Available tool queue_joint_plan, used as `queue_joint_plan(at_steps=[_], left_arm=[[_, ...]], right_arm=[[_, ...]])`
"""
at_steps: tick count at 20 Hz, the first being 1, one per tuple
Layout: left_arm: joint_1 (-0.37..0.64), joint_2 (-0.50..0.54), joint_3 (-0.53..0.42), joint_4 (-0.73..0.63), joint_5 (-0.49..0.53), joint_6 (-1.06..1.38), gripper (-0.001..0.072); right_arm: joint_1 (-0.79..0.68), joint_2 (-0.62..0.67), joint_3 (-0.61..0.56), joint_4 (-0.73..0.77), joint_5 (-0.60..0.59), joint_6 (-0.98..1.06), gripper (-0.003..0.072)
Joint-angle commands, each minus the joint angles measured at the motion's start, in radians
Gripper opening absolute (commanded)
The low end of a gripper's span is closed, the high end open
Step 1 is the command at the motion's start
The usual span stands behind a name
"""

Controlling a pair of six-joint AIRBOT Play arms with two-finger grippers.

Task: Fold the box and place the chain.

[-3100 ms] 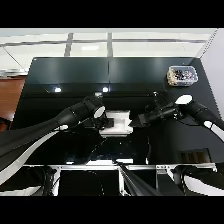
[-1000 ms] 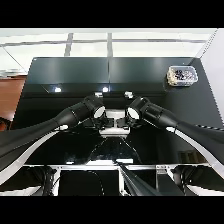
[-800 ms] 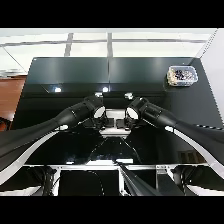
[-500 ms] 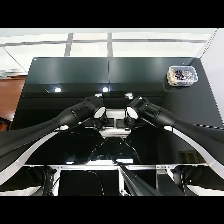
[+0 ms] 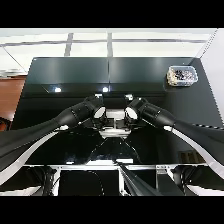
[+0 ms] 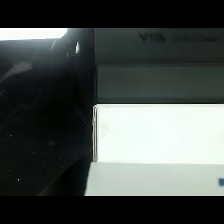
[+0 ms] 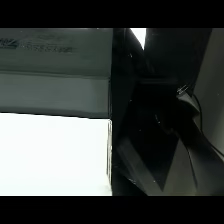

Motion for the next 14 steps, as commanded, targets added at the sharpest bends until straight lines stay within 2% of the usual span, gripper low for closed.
queue_joint_plan(at_steps=[1,4,5,6,7,11,14], left_arm=[[0.001,-0.001,0.000,0.004,-0.001,0.005,0.0029],[0.001,-0.001,0.000,0.004,-0.001,0.005,0.0029],[0.001,-0.001,0.000,0.004,-0.001,0.005,0.0029],[0.001,-0.001,0.000,0.004,0.000,0.005,0.0029],[0.001,-0.001,0.000,0.004,0.000,0.005,0.0029],[0.001,-0.001,0.000,0.004,-0.001,0.005,0.0029],[0.001,-0.001,0.000,0.005,-0.001,0.005,0.0029]], right_arm=[[0.000,0.000,0.000,-0.002,0.003,-0.005,0.0014],[0.000,0.006,0.001,-0.001,-0.001,-0.004,0.0018],[0.000,0.010,0.002,-0.002,0.000,-0.004,0.0060],[0.000,0.014,0.006,-0.008,0.002,-0.004,0.0269],[0.000,0.019,0.011,-0.013,0.003,-0.005,0.0336],[0.000,0.073,0.031,-0.043,0.026,-0.043,0.0334],[-0.002,0.171,0.077,-0.161,0.134,-0.074,0.0334]])
